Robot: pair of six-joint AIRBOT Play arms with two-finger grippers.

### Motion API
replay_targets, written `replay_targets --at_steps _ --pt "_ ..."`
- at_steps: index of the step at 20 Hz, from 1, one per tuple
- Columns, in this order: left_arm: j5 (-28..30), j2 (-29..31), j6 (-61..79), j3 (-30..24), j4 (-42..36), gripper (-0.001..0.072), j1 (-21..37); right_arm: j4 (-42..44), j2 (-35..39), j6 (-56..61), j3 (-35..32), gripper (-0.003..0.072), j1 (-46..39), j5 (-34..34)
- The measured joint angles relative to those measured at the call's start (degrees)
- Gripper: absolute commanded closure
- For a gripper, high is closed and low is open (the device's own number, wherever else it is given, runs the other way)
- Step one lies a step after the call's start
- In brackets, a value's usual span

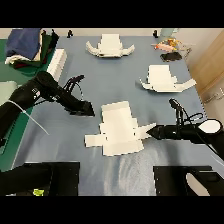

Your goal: Fold the box.

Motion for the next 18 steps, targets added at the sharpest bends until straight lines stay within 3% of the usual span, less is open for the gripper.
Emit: replay_targets --at_steps 10,16,18 --pt "6.21 -13.42 20.61 -0.79 -18.51 0.0115 0.94 1.01 -0.96 -0.20 -2.10 0.0685 2.58 -2.64" --pt "5.22 -18.49 26.71 0.07 -22.05 0.0117 -1.66 1.22 -2.64 0.48 -2.14 0.0685 4.63 -3.91" --pt "3.91 -19.02 27.58 0.15 -21.29 0.0317 -2.21 1.22 -2.91 0.55 -2.14 0.0685 4.83 -4.15"
